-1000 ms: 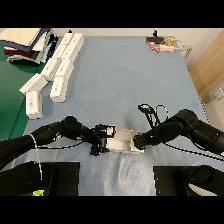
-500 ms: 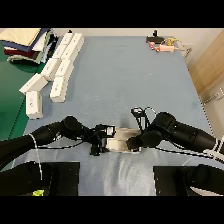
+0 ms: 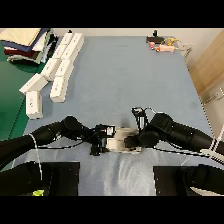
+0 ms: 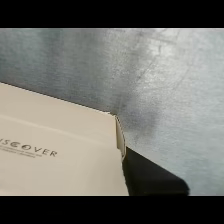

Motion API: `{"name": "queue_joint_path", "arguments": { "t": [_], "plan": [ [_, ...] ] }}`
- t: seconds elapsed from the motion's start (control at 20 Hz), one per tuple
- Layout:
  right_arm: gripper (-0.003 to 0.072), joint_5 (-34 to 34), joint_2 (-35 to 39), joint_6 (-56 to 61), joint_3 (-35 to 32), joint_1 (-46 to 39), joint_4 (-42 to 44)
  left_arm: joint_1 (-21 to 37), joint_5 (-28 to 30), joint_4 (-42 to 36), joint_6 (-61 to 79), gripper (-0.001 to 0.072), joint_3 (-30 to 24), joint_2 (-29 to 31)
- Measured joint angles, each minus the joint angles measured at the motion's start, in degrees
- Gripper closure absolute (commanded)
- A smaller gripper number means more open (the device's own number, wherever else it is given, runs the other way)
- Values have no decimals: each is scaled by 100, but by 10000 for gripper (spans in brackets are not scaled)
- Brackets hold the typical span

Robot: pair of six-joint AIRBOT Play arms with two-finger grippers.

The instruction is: Fold the box.

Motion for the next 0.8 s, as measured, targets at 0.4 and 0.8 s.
{"name": "queue_joint_path", "arguments": {
  "t": [0.4,0.8],
  "plan": [
    [275,76,-157,254,2,2,-94,0,0,0,0,203,0,0],
    [684,131,-197,398,2,13,-315,0,7,0,-26,203,-2,0]
  ]
}}
